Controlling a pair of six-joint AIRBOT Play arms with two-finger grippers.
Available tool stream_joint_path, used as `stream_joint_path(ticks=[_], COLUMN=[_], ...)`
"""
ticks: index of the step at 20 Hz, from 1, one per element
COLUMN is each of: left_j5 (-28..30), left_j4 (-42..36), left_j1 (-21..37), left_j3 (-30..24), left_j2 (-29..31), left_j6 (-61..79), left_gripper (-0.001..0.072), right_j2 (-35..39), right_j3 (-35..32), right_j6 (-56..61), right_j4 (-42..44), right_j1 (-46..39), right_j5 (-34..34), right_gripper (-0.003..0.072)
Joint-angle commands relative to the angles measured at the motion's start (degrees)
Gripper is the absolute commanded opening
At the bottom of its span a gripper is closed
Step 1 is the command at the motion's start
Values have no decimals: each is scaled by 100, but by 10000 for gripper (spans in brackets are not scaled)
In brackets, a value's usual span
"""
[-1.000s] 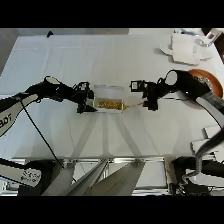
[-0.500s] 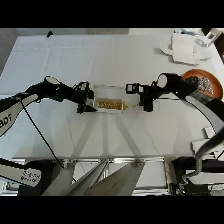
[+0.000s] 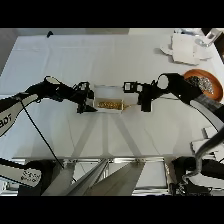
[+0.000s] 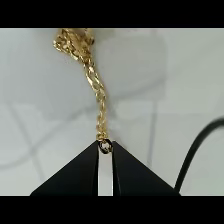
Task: Fold the box and place the chain.
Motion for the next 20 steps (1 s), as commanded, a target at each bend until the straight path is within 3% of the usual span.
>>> stream_joint_path(ticks=[1,6,11,15,20], left_j5=[2,0,0,0,0], left_j4=[2,2,2,2,2], left_j1=[0,0,0,0,0], left_j3=[4,4,4,4,4], left_j2=[2,2,2,2,2], left_j6=[2,2,2,2,2], left_gripper=[154,154,154,154,154], right_j2=[446,920,918,868,581], right_j3=[9,57,114,116,125], right_j6=[44,59,990,1086,1091], right_j4=[247,717,872,1543,1882], right_j1=[26,522,1283,1705,2146], right_j5=[-24,-321,-1687,-2544,-2809], right_gripper=[9,10,7,7,7])
